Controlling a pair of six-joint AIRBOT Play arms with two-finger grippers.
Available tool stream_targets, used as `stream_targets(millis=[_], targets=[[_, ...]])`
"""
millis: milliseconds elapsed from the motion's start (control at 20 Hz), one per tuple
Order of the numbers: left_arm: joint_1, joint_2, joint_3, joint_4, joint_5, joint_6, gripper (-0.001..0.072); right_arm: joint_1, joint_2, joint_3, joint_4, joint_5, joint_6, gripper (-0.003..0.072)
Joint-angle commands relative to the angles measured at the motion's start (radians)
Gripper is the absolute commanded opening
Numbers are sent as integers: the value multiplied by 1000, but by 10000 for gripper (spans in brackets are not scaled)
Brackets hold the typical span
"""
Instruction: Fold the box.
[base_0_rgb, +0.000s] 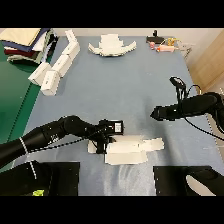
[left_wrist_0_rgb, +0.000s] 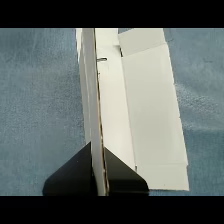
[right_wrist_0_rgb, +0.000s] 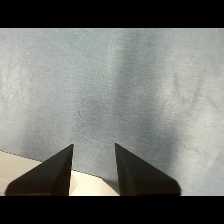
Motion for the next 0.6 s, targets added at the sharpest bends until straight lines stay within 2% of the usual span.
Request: stream_targets(millis=[0, 550], targets=[[1, 1, 19, -8, 0, -14, 14, 0, 0, 0, 0, -1, 0, 404], [1, 1, 29, -27, 0, -14, 13, 0, 0, 0, -7, -1, 0, 403]])
